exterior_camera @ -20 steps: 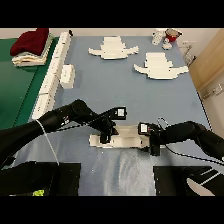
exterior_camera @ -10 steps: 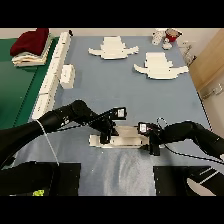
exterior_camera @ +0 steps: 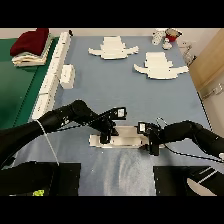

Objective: Fold the box.

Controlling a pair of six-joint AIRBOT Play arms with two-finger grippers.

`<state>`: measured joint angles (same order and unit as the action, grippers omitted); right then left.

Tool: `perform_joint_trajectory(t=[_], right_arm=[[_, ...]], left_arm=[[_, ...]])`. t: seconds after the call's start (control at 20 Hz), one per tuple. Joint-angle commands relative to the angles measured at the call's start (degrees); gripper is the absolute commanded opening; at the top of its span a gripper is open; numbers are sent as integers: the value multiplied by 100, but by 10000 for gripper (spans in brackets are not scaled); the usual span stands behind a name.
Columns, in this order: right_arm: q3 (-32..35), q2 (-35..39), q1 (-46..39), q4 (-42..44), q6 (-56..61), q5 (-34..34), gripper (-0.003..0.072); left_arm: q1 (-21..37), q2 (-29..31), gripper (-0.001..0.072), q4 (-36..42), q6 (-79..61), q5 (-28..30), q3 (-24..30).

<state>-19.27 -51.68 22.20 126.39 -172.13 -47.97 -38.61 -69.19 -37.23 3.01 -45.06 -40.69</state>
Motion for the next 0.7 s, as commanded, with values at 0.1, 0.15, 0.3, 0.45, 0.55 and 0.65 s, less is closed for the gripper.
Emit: perform_joint_trajectory(t=[0.1, 0.15, 0.3, 0.45, 0.55, 0.65], right_arm=[[4, -9, 7, -15, 4, -9, 464], [4, -9, 7, -15, 4, -7, 464], [4, -9, 7, -15, 4, -7, 464], [4, -9, 7, -15, 4, -9, 464], [4, -9, 7, -15, 4, -7, 464], [4, -9, 7, -15, 4, -7, 464]], left_arm=[[2, -2, 14, -2, 0, 0, -2], [2, -2, 14, -2, 0, 0, -2], [2, -2, 14, -2, -2, 0, -2], [0, -2, 14, -2, 0, -4, -2], [0, -2, 14, 0, -4, 11, -2], [0, -2, 14, 0, -4, 61, -2]])
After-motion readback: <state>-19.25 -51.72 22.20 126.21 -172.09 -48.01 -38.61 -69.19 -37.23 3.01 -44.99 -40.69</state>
